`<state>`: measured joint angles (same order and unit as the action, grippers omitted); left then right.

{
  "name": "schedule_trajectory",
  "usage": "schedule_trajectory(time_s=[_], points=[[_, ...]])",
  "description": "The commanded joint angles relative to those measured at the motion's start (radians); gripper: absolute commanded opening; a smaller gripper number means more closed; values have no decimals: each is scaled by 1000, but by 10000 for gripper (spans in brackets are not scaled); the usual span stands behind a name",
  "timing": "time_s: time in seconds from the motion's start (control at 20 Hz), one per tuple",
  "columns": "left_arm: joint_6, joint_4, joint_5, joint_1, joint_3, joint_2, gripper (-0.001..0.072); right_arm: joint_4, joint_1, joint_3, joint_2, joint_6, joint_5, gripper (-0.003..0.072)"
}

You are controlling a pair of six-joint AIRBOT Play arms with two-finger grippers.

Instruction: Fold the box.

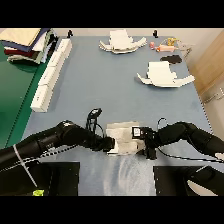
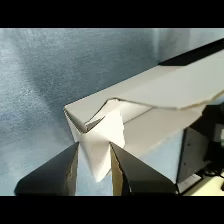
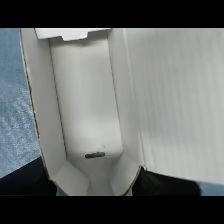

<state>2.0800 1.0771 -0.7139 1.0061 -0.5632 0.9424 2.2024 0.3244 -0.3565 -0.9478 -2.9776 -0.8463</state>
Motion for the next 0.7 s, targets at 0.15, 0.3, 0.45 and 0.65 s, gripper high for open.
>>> schedule_trajectory(time_s=[0.15, 0.3, 0.45, 0.65], points=[[435, 330, -212, 132, -209, 188, 314, 0, 1, -1, 0, 0, 0, 598], [578, 444, -338, 186, -309, 270, 313, 0, 1, -1, 0, 0, 0, 598], [639, 461, -407, 213, -379, 341, 313, 0, 1, -1, 0, 0, 0, 598], [713, 465, -435, 243, -440, 437, 312, 0, 1, -1, 0, 0, 0, 598]])
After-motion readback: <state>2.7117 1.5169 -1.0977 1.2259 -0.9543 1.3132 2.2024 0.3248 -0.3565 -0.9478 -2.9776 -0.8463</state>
